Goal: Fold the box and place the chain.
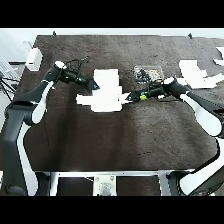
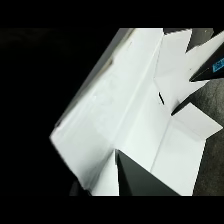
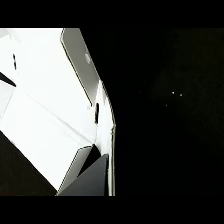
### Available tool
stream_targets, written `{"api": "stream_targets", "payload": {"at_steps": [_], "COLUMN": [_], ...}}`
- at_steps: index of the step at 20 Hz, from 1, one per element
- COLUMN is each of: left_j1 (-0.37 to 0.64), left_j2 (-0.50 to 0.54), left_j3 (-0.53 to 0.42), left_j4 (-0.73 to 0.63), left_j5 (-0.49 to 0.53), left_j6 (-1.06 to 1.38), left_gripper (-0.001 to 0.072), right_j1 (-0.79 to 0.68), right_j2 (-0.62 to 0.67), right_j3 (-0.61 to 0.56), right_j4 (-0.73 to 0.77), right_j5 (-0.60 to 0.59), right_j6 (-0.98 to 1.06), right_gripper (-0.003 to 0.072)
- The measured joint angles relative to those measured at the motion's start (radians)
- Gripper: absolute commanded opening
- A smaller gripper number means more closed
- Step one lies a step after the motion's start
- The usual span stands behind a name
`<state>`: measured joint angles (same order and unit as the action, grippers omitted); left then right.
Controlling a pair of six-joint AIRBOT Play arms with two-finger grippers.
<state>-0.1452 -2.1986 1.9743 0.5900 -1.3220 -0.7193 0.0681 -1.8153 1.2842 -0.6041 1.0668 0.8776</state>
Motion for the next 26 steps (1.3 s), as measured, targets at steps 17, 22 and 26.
{"api": "stream_targets", "payload": {"at_steps": [17,22,26], "left_j1": [0.0,-0.001,-0.001], "left_j2": [0.0,-0.001,0.0], "left_j3": [0.0,0.0,-0.002], "left_j4": [-0.02,-0.045,-0.084], "left_j5": [-0.052,-0.106,-0.153], "left_j6": [0.145,0.296,0.449], "left_gripper": [0.0019,0.0015,0.0014], "right_j1": [-0.001,-0.066,-0.183], "right_j2": [0.0,0.021,0.075], "right_j3": [0.0,0.001,0.002], "right_j4": [-0.006,0.026,0.081], "right_j5": [-0.003,0.03,0.09], "right_j6": [-0.016,-0.024,-0.025], "right_gripper": [0.0247,0.0295,0.0294]}}
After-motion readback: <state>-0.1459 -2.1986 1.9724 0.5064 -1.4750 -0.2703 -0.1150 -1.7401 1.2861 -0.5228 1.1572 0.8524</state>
